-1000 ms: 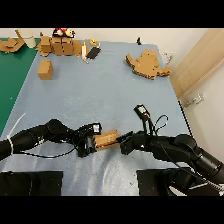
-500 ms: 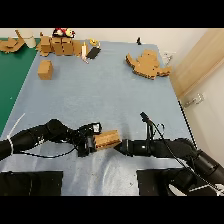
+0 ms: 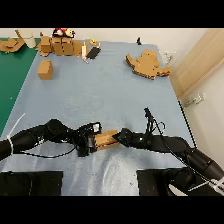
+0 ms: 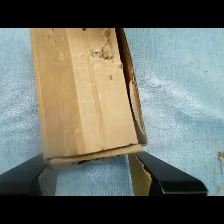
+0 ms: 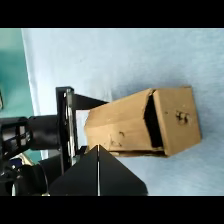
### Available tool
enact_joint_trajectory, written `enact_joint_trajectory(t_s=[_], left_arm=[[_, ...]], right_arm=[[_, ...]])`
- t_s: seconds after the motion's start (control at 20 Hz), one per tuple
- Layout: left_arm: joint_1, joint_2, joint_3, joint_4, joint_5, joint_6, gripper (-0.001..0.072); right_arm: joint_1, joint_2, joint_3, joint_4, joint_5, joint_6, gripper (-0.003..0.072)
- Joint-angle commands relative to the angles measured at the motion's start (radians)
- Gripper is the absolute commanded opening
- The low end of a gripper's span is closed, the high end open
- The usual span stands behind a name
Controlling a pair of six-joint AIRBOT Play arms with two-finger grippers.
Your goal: Fold the box.
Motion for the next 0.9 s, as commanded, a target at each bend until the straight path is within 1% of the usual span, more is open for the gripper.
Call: enact_joint_trajectory(t_s=[0.0, 0.15, 0.2, 0.5, 0.85], left_arm=[[0.0, -0.001, 0.001, -0.017, -0.004, -0.001, 0.0629], [0.0, -0.001, 0.001, -0.016, -0.008, -0.011, 0.0639], [0.0, -0.001, 0.001, -0.016, -0.006, -0.02, 0.072], [0.0, -0.001, 0.001, -0.031, -0.006, -0.04, 0.072], [0.0, -0.019, 0.001, -0.063, 0.02, -0.06, 0.072]], right_arm=[[0.001, -0.061, -0.001, 0.003, 0.048, -0.002, 0.0002], [0.001, -0.07, -0.001, 0.0, 0.048, -0.005, 0.0002], [0.001, -0.069, -0.001, 0.0, 0.047, -0.005, 0.0001], [0.001, -0.069, -0.001, 0.001, 0.047, -0.011, 0.0002], [0.001, -0.068, 0.0, 0.002, 0.047, -0.011, 0.0002]])
